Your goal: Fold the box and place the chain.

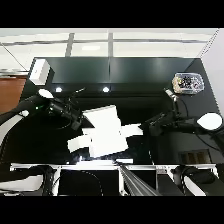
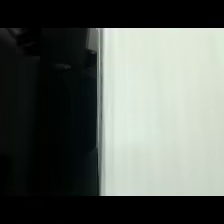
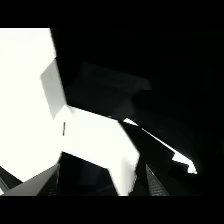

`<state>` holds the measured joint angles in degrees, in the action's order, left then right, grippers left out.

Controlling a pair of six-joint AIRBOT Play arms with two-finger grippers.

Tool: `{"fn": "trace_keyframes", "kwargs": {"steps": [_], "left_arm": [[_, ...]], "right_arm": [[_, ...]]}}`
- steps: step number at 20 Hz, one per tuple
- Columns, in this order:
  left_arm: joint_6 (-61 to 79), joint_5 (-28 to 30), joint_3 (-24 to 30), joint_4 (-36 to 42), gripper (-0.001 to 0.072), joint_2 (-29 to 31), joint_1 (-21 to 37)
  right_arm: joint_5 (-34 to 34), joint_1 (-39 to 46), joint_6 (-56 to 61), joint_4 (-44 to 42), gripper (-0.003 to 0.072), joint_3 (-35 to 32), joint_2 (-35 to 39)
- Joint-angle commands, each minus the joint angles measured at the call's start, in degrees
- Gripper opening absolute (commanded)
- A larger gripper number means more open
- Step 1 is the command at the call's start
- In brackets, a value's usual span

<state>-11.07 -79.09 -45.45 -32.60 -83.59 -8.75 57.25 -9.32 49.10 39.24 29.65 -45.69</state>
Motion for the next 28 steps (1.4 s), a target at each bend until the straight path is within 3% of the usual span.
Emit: {"fn": "trace_keyframes", "kwargs": {"steps": [1, 5, 8, 11, 16, 23, 28], "left_arm": [[11.0, 11.8, 2.8, -0.2, 0.0025, 7.0, -5.4], [23.9, 18.3, 3.0, -2.6, 0.0026, 7.7, -11.4], [24.5, 27.2, 3.1, -5.7, 0.0026, 7.7, -14.5], [24.5, 31.3, 3.1, -5.7, 0.0026, 7.3, -14.9], [24.3, 28.0, 3.1, -5.7, 0.0026, 4.8, -14.7], [24.1, 27.4, 3.1, -5.7, 0.0027, 4.0, -14.7], [24.1, 27.4, 3.1, -5.7, 0.0027, 4.0, -14.7]], "right_arm": [[6.6, 3.7, 0.6, 5.5, 0.0626, 4.6, 0.0], [3.6, 3.9, 0.6, 5.3, 0.0626, 4.6, 0.0], [3.2, 3.6, 0.6, 4.6, 0.0626, 4.6, 0.0], [2.3, 0.4, -4.8, 5.2, 0.0626, 3.8, -0.1], [-9.6, -7.9, -9.6, 5.5, 0.0626, -0.5, -0.2], [-14.3, -18.1, -13.5, 8.7, 0.0626, -4.8, -1.8], [-16.6, -25.9, -23.6, 13.6, 0.0626, -5.5, -7.3]]}}
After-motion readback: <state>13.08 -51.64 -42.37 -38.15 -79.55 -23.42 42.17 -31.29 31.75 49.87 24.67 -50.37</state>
